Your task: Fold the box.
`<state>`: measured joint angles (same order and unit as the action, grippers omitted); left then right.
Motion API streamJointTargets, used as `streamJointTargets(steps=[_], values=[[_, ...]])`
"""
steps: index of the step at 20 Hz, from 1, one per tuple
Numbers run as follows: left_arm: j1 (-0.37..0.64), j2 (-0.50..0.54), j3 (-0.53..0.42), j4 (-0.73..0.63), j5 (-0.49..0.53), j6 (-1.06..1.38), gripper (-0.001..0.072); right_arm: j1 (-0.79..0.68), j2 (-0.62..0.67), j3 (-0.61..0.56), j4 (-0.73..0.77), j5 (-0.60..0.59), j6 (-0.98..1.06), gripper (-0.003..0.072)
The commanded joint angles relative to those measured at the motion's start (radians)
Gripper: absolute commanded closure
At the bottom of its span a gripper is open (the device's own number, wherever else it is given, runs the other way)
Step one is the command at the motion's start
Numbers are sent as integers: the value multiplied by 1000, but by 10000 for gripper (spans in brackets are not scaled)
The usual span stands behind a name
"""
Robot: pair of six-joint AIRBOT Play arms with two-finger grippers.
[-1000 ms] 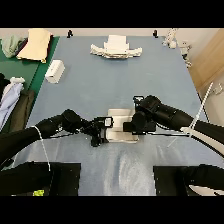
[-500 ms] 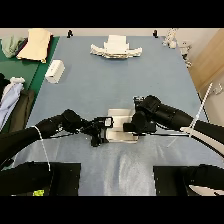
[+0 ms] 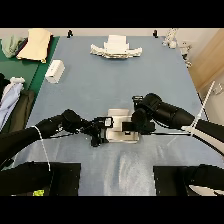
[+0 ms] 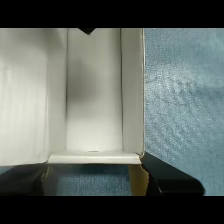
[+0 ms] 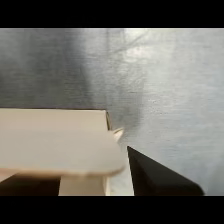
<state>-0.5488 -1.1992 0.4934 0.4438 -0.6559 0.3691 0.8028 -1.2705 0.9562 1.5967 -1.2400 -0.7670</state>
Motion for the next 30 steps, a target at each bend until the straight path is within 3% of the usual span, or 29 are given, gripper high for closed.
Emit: streamJointTargets(steps=[1, 3, 4, 6, 7, 8, 10, 14, 16, 19, 21, 25, 28, 30], values=[[0, 0, 1, 0, 0, 0, 214, -25, 23, 87, 35, -148, -82, 95], [0, 0, 1, 0, 0, 0, 213, -48, 62, 153, 5, -280, -134, 105], [0, 0, 1, 0, 0, 0, 214, -59, 90, 177, -51, -323, -154, 162], [0, 0, 1, 0, 0, 0, 214, -103, 136, 185, -210, -375, -171, 493], [0, 0, 1, 0, 0, 0, 213, -158, 142, 182, -258, -385, -193, 614], [0, 0, 1, 0, 0, 0, 214, -229, 137, 175, -243, -372, -231, 678], [0, 0, 1, 0, 0, 0, 214, -407, 102, 151, -84, -274, -359, 684], [0, 0, 1, 0, 0, 0, 214, -706, -84, 137, 520, -122, -711, 685], [0, 0, 1, 0, 0, 0, 214, -757, -189, 138, 748, -128, -872, 685], [0, 0, 1, 0, 0, 0, 213, -755, -333, 157, 954, -218, -1104, 685], [0, 0, 1, 0, -1, 0, 214, -720, -394, 183, 1003, -319, -1201, 685], [0, 0, 1, 0, 0, 0, 214, -634, -391, 191, 983, -472, -1360, 685], [0, 0, 1, 0, 0, 0, 214, -565, -327, 177, 912, -448, -1424, 685], [0, 0, 1, 0, -1, 0, 214, -517, -255, 160, 826, -359, -1447, 684]])
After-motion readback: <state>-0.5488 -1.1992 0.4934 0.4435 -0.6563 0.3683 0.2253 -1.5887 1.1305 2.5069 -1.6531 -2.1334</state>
